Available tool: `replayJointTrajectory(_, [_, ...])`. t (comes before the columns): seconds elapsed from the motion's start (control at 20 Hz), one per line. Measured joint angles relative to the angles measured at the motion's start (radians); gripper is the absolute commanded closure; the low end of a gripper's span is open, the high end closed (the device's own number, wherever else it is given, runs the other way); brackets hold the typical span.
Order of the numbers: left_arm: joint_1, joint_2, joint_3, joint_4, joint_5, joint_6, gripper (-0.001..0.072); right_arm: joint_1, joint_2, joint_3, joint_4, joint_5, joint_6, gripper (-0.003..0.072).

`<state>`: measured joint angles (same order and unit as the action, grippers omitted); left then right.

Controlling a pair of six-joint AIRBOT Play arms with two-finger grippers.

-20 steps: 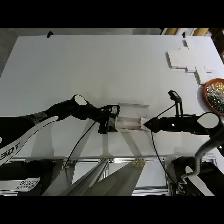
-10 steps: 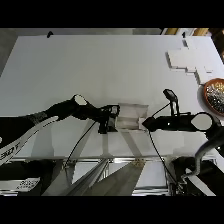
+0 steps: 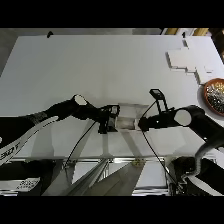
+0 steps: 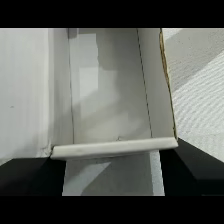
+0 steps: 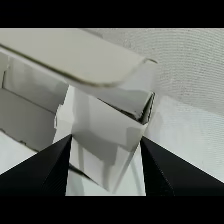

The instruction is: Fold the box and place the chain.

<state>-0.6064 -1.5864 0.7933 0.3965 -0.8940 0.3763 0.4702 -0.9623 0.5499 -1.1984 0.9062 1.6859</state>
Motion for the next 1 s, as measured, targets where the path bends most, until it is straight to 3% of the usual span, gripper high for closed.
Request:
replayJointTrajectory(0.25, [0.000,0.000,0.000,0.000,0.000,0.000,0.0675,0.082,-0.102,0.086,-0.116,0.034,0.170,0.0234])
replayJointTrajectory(0.35, [0.000,0.000,0.000,0.000,0.000,0.000,0.0675,0.105,-0.127,0.105,-0.162,0.055,0.243,0.0293])
replayJointTrajectory(0.9, [0.000,0.000,0.000,0.000,0.000,0.000,0.0675,0.179,-0.204,0.140,-0.272,0.093,0.421,0.0294])
replayJointTrajectory(1.0, [0.000,0.000,0.000,0.000,0.000,0.000,0.0675,0.196,-0.219,0.146,-0.279,0.078,0.428,0.0360])
